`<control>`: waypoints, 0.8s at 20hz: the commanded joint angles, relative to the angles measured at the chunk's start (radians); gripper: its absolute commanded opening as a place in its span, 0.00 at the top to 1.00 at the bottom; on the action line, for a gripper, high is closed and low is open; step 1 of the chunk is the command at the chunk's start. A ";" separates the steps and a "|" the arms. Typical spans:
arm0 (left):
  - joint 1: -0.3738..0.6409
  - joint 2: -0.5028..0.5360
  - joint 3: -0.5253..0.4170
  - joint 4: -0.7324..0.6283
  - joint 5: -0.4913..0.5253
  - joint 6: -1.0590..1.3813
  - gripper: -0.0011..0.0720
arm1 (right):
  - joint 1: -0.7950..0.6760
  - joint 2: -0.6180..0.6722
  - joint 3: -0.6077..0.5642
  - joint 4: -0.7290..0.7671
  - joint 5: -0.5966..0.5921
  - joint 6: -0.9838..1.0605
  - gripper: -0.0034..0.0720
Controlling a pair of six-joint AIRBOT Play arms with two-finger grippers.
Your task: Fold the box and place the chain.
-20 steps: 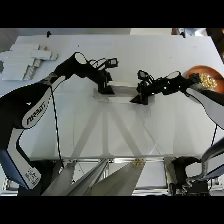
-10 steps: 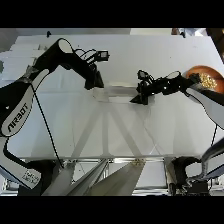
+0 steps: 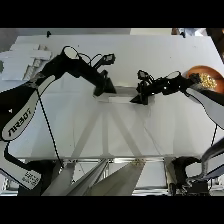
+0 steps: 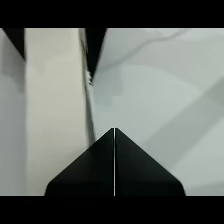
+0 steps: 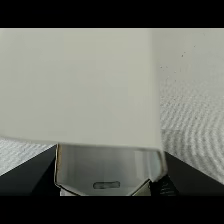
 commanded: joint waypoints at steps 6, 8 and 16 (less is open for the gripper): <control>-0.030 -0.065 -0.014 -0.019 0.602 -0.277 0.98 | 0.000 0.001 0.000 0.000 0.000 0.000 0.51; -0.041 -0.086 -0.014 0.151 0.585 -0.389 0.98 | 0.000 0.001 0.000 0.000 0.000 0.000 0.51; -0.055 -0.074 -0.013 0.193 0.544 -0.471 0.97 | 0.000 0.001 0.000 0.000 0.000 0.000 0.51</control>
